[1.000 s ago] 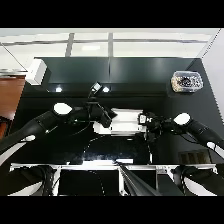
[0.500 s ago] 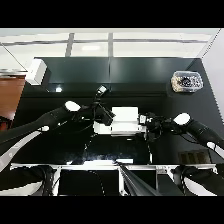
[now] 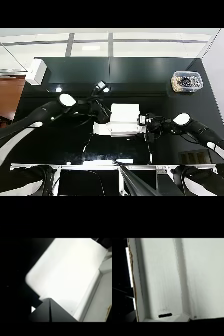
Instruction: Fold the box and place the chain.
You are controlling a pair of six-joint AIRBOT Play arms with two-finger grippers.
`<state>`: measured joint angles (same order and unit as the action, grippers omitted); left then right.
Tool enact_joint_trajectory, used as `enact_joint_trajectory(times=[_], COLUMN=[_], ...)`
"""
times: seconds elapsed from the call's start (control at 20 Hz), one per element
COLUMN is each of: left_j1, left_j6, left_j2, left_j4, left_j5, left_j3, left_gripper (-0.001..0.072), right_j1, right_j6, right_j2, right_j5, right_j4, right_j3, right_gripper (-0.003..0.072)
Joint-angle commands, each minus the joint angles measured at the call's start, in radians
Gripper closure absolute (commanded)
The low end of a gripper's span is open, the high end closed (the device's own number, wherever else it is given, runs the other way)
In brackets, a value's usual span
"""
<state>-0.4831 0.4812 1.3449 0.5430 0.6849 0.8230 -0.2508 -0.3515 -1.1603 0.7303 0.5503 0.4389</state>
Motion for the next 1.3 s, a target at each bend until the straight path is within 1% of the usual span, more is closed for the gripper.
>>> enact_joint_trajectory(times=[0.0, 0.1, 0.15, 0.2, 0.25, 0.3, 0.35, 0.5, 0.65, 0.8, 1.0, 1.1, 1.15, 1.2, 1.25], left_j1=[0.065, 0.089, 0.088, 0.083, 0.074, 0.060, 0.045, -0.001, -0.034, -0.066, -0.127, -0.134, -0.134, -0.134, -0.134], left_j6=[0.180, 0.170, 0.111, 0.013, -0.068, -0.148, -0.205, -0.369, -0.370, -0.370, -0.369, -0.369, -0.369, -0.369, -0.369], left_j2=[-0.141, -0.208, -0.227, -0.233, -0.232, -0.229, -0.226, -0.200, -0.176, -0.159, -0.123, -0.114, -0.111, -0.111, -0.111], left_j4=[0.108, 0.104, 0.104, 0.103, 0.104, 0.104, 0.106, 0.169, 0.208, 0.207, 0.196, 0.145, 0.099, 0.084, 0.084], left_j5=[-0.030, -0.028, 0.007, 0.064, 0.102, 0.103, 0.082, 0.029, -0.036, -0.019, -0.023, -0.024, -0.024, -0.030, -0.036], left_j3=[-0.021, -0.092, -0.131, -0.158, -0.174, -0.188, -0.196, -0.198, -0.197, -0.197, -0.197, -0.197, -0.197, -0.197, -0.197], left_gripper=[0.0686, 0.0686, 0.0685, 0.0672, 0.0550, 0.0224, -0.0006, -0.0007, -0.0006, 0.0002, 0.0006, 0.0048, 0.0148, 0.0211, 0.0259], right_j1=[-0.001, -0.001, -0.001, -0.001, -0.001, -0.001, -0.001, -0.001, -0.001, -0.001, -0.001, -0.001, -0.001, -0.001, -0.001], right_j6=[-0.001, -0.001, -0.001, -0.001, -0.001, -0.001, -0.001, -0.001, -0.001, -0.001, -0.001, -0.001, -0.001, -0.001, -0.001], right_j2=[-0.001, -0.001, -0.001, -0.001, -0.001, -0.001, -0.001, -0.001, -0.001, -0.001, -0.001, -0.001, -0.001, -0.001, -0.001], right_j5=[-0.002, -0.003, -0.003, -0.003, -0.005, -0.005, -0.005, -0.005, -0.005, -0.006, -0.009, -0.009, -0.009, -0.009, -0.009], right_j4=[0.001, 0.001, 0.001, 0.000, 0.001, 0.000, 0.001, 0.001, 0.001, 0.001, 0.001, 0.001, 0.001, 0.001, 0.001], right_j3=[0.000, 0.000, 0.000, 0.000, 0.000, 0.000, 0.000, 0.000, 0.000, 0.000, 0.000, 0.000, 0.000, 0.000, 0.000], right_gripper=[0.0371, 0.0371, 0.0371, 0.0371, 0.0371, 0.0371, 0.0371, 0.0371, 0.0371, 0.0371, 0.0371, 0.0371, 0.0371, 0.0371, 0.0371])
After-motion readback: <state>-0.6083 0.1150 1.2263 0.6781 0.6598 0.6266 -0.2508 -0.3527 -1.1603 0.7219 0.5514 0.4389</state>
